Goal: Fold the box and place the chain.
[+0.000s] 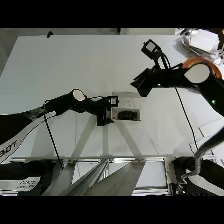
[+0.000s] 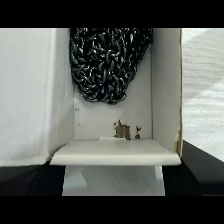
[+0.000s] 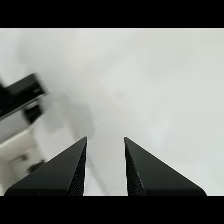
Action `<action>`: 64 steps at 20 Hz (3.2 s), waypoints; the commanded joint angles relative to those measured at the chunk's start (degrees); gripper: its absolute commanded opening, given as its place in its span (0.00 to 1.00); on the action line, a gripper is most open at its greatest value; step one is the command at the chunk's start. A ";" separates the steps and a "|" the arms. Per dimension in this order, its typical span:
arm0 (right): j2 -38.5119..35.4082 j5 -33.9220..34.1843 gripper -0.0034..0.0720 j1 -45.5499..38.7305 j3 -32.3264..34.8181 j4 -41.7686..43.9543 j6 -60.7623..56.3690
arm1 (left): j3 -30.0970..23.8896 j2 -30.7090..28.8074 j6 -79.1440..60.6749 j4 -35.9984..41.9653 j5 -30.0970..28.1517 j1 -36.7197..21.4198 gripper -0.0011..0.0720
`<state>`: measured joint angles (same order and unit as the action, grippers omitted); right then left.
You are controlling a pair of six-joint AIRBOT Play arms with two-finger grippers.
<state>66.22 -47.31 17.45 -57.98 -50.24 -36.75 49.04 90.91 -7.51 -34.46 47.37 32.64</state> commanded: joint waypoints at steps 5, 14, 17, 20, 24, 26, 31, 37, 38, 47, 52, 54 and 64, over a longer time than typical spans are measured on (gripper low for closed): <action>13.35 0.02 0.35 -1.29 -2.25 -0.33 3.04 | -0.02 -0.04 0.00 0.00 -0.02 -0.04 0.36; 13.33 -12.63 0.41 8.07 -2.23 -6.82 7.04 | -0.02 -0.04 0.00 0.00 -0.02 -0.04 0.36; 10.21 -13.22 0.41 9.62 -2.21 -8.28 7.04 | -0.02 -0.04 0.00 0.00 -0.02 -0.04 0.36; 7.85 -16.68 0.41 10.38 -1.99 -9.97 6.75 | -0.02 -0.04 0.00 0.00 -0.02 -0.04 0.36; 7.54 -17.75 0.50 12.63 -0.55 -12.59 6.75 | -0.02 -0.04 0.00 0.00 -0.02 -0.04 0.36; 7.34 -17.62 0.58 13.46 -0.55 -14.27 6.75 | -0.02 -0.04 0.00 0.00 -0.02 -0.04 0.36; 7.06 -14.75 0.57 14.67 -0.50 -19.28 3.13 | -0.02 -0.04 0.00 0.00 0.00 -0.04 0.36; 7.06 -14.56 0.46 15.85 0.66 -21.11 2.03 | -0.02 -0.04 0.00 0.00 -0.02 -0.04 0.36; 7.06 -14.53 0.43 16.15 1.11 -21.16 2.03 | -0.02 -0.04 0.00 0.00 0.00 -0.04 0.36; 6.27 -12.13 0.31 16.17 1.25 -23.65 -2.08 | -0.02 -0.04 0.00 0.00 -0.02 -0.04 0.36; 6.29 -12.13 0.31 16.17 1.25 -23.52 -2.32 | -0.02 -0.04 0.00 0.00 -0.02 -0.04 0.36; 6.29 -11.65 0.30 16.17 1.64 -23.45 -2.47 | -0.02 -0.04 0.00 0.00 -0.02 -0.04 0.36; 6.34 -10.71 0.45 18.01 4.17 -23.02 -2.45 | -0.02 -0.04 0.00 0.00 -0.02 -0.04 0.36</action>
<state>72.53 -57.49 34.54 -54.02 -73.63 -39.20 49.04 90.91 -7.79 -34.54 47.35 32.64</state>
